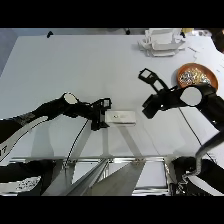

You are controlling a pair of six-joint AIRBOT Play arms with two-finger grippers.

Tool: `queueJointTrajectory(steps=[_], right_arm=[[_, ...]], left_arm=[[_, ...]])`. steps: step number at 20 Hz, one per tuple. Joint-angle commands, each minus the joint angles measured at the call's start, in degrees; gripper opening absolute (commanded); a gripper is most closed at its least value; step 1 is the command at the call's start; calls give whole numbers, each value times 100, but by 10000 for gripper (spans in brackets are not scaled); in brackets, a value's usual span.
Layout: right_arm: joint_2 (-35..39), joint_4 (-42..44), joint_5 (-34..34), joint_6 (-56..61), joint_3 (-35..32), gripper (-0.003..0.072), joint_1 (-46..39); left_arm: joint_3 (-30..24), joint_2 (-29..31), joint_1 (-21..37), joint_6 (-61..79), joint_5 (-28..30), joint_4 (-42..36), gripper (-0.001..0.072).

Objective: Fold the box and place the chain.

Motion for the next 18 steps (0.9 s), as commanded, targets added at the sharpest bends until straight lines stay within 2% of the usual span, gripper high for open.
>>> queueJointTrajectory(steps=[1, 6, 9, 18], right_arm=[[96, -1128, 1019, 1471, -2, 11, -741], [92, -1567, 2251, 2903, -57, 11, -1958], [94, -1563, 2846, 3254, -55, 11, -2319], [96, -1499, 2916, 3252, -55, 12, -2339]], left_arm=[[0, 4, 2, 2, 52, 2, 179], [-2, 4, 2, 2, 50, 2, 179], [-2, 4, 2, 2, 52, 2, 179], [0, 4, 2, -13, 48, 0, 179]])
